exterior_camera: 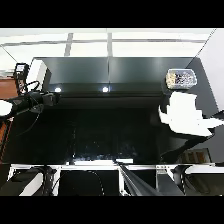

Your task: Fold the box and place the chain.

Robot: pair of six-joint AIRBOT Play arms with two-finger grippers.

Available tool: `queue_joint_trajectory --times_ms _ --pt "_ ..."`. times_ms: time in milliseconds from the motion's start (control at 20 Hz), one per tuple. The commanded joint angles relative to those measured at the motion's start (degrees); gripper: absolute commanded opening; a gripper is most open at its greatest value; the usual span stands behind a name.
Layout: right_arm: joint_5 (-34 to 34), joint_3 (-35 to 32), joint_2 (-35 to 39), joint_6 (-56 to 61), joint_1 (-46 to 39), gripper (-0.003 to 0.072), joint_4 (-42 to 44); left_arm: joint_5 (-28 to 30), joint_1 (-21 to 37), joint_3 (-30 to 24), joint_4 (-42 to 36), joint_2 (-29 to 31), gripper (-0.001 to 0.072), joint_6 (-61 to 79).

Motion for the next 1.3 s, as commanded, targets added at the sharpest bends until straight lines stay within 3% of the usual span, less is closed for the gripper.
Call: queue_joint_trajectory --times_ms 0,100,200,450,750,950,1100,1250 --pt "7.5 0.2 1.1 0.9 0.3 0.0018 1.3 0.0 0.0 0.0 0.0 0.0 0.0704 0.0" --pt "9.9 0.0 3.5 3.8 1.7 0.0018 1.5 0.1 0.0 0.0 0.0 0.0 0.0704 0.0" --pt "8.1 -3.1 8.7 4.6 4.1 0.0018 4.8 0.1 0.0 0.0 0.0 0.0 0.0704 0.0" --pt "-9.2 -20.8 26.0 2.7 14.0 0.0018 15.5 -0.1 -0.1 0.0 -1.7 -0.1 0.0704 0.0" --pt "-28.9 -38.5 36.9 4.2 38.0 0.0018 25.5 -0.1 -2.9 0.0 -4.7 -0.6 0.0689 0.1" --pt "-39.6 -40.4 36.9 6.4 55.8 0.0018 26.1 0.0 -11.1 0.0 -6.5 -3.1 0.0691 -0.1" --pt "-49.2 -40.4 36.9 7.7 66.5 0.0018 26.0 -0.7 -14.9 0.8 -13.1 -8.8 0.0691 -1.6" --pt "-55.2 -40.4 36.9 7.7 72.1 0.0018 26.0 -9.3 -13.2 4.1 -23.7 -19.1 0.0691 -0.9"
